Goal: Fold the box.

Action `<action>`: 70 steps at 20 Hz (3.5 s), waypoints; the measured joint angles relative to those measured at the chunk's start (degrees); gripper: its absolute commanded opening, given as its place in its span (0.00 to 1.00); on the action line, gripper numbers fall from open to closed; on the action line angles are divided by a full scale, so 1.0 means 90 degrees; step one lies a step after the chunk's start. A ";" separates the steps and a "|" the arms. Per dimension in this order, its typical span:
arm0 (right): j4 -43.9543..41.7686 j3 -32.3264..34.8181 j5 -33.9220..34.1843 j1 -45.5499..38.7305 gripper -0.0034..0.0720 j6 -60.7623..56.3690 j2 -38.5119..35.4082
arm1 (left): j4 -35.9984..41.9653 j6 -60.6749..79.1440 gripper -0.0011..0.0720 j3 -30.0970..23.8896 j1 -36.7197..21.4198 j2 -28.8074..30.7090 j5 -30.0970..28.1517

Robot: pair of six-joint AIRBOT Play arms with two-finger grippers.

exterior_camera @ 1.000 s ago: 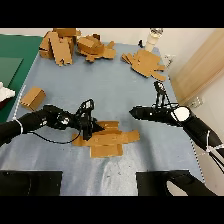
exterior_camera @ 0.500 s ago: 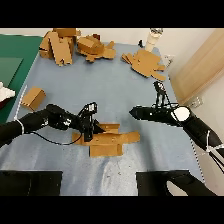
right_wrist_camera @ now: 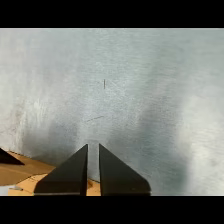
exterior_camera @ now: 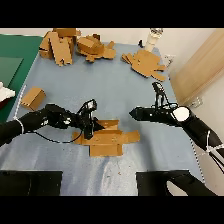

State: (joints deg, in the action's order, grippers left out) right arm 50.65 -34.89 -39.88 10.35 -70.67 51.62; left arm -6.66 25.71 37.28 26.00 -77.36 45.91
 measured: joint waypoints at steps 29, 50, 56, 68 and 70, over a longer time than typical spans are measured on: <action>0.5328 0.0874 -0.0823 0.6742 0.41 -0.1644 -0.0240 | -0.0005 -0.0034 0.04 0.0007 -0.0036 0.0000 -0.0148; 0.6564 0.0894 -0.0471 0.6778 0.45 -0.1593 0.0221 | 0.0005 -0.0032 0.04 -0.0002 -0.0029 -0.0005 0.0279; 0.6574 0.0889 -0.0607 0.6781 0.45 -0.1591 0.0457 | 0.0005 -0.0029 0.04 -0.0005 -0.0029 -0.0005 0.0282; 0.6953 0.0520 -0.0646 0.6781 0.45 -0.1569 0.0704 | 0.0000 -0.0029 0.04 -0.0005 -0.0029 -0.0005 0.0301; 0.6953 0.0461 -0.0682 0.6781 0.45 -0.1569 0.0661 | 0.0002 -0.0029 0.04 -0.0005 -0.0029 -0.0005 0.0301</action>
State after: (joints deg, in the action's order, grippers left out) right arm 113.23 -30.74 -46.02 71.37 -84.79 57.56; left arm -6.63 25.45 37.23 25.74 -77.41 48.62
